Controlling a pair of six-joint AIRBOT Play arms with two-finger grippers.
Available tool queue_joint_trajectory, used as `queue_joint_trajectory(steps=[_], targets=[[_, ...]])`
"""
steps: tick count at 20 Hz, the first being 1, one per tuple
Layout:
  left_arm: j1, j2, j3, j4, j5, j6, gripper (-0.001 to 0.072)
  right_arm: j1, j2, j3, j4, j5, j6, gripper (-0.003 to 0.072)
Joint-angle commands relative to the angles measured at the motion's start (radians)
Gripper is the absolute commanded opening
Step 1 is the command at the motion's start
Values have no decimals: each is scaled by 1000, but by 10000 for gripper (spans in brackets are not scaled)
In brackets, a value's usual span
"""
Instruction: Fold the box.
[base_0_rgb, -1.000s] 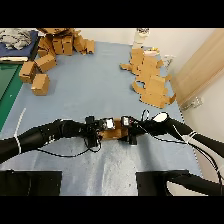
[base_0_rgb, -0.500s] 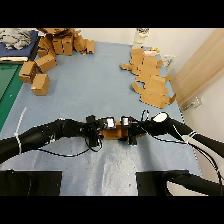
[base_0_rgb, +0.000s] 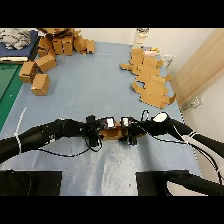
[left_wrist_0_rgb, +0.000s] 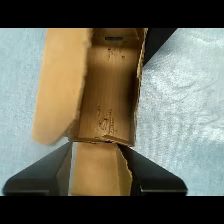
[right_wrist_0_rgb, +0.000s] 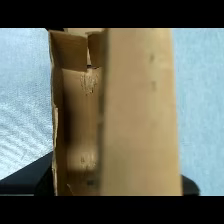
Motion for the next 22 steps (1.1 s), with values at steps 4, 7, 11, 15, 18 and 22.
queue_joint_trajectory(steps=[4,7,11,15,18,22], targets=[[-2,0,2,-20,0,1,167,0,0,0,-4,-1,0,467],[-2,0,2,-20,0,1,13,0,0,0,-4,-1,0,467],[-2,0,2,-46,3,1,13,0,0,0,-4,-1,0,466],[-2,0,2,-111,3,3,13,0,0,0,-6,-1,0,466],[-2,0,2,-111,2,3,13,0,0,0,-7,-1,0,467],[-2,0,2,-110,0,4,14,0,0,0,-7,-1,0,467]])
